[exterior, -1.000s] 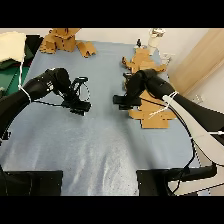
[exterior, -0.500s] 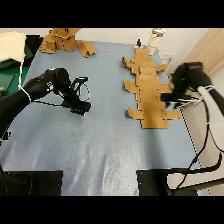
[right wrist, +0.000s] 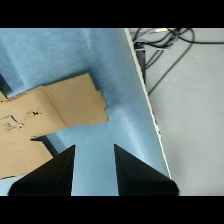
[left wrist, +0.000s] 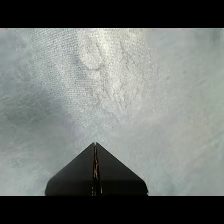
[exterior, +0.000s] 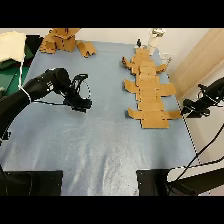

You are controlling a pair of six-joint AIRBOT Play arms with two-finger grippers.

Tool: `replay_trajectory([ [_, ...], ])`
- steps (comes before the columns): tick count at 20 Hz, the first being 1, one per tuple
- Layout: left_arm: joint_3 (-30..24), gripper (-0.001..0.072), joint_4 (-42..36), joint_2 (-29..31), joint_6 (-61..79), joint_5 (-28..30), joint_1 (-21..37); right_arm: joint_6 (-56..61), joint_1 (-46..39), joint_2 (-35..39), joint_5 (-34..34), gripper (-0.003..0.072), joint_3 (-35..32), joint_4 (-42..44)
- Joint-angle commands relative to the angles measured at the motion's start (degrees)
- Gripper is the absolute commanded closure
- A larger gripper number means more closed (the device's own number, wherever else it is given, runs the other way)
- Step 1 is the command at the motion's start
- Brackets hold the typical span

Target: Fold the box.

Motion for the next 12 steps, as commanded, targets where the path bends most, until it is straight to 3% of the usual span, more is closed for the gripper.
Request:
replay_trajectory([
  [1, 0.07, 0.0697, -0.31, -0.04, 0.0, 2.89, 0.0, -6.88, -2.82, -2.75, 2.34, 0.0304, -0.09, 5.53],
  [8, 0.07, 0.0697, -4.44, -0.02, 0.0, 2.86, 0.0, -13.05, -2.91, -5.42, 7.04, 0.0304, -0.04, 5.51],
  [12, 0.07, 0.0696, -8.87, -0.02, 0.02, 2.05, 0.0, -19.63, -2.91, -7.08, 2.62, 0.0322, -0.09, 10.93],
])
